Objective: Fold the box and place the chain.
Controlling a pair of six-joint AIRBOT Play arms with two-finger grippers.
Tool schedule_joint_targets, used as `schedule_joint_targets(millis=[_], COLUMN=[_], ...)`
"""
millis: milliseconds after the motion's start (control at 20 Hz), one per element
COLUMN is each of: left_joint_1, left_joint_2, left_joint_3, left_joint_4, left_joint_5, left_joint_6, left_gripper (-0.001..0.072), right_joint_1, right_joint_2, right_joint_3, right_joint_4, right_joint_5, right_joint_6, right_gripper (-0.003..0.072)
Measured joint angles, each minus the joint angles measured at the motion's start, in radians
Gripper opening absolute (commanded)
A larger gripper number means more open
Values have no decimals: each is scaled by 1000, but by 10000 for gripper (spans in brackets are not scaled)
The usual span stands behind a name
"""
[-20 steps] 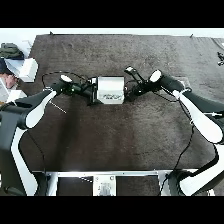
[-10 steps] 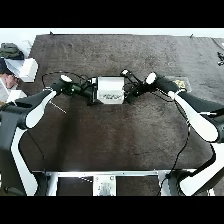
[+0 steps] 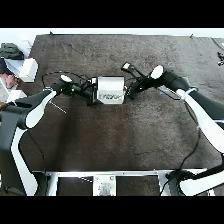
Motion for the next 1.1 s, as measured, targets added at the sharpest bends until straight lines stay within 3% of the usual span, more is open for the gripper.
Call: schedule_joint_targets(millis=[250, 300, 350, 750, 850, 900, 1100], left_joint_1=[0, 0, 0, 0, 0, 0, 0], left_joint_2=[0, 0, 0, 0, 0, 0, 0], left_joint_3=[0, 0, 0, 0, 0, 0, 0], left_joint_4=[0, 0, 0, 0, 0, 0, 0], left_joint_5=[0, 0, 0, 0, 0, 0, 0], left_joint_6=[0, 0, 0, 0, 0, 0, 0], left_gripper=[333, 332, 333, 333, 333, 333, 333], right_joint_1=[34, 49, 64, 100, 97, 89, 3], right_joint_2=[141, 154, 161, 188, 189, 182, 103], right_joint_3=[19, 24, 27, 36, 37, 37, 69], right_joint_4=[83, 95, 102, 61, 56, 56, 153], right_joint_5=[3, -8, -18, -179, -207, -212, -177], right_joint_6=[30, 34, 41, 63, 80, 93, 72], right_gripper=[-16, 129, 352, 356, 255, 254, 105])
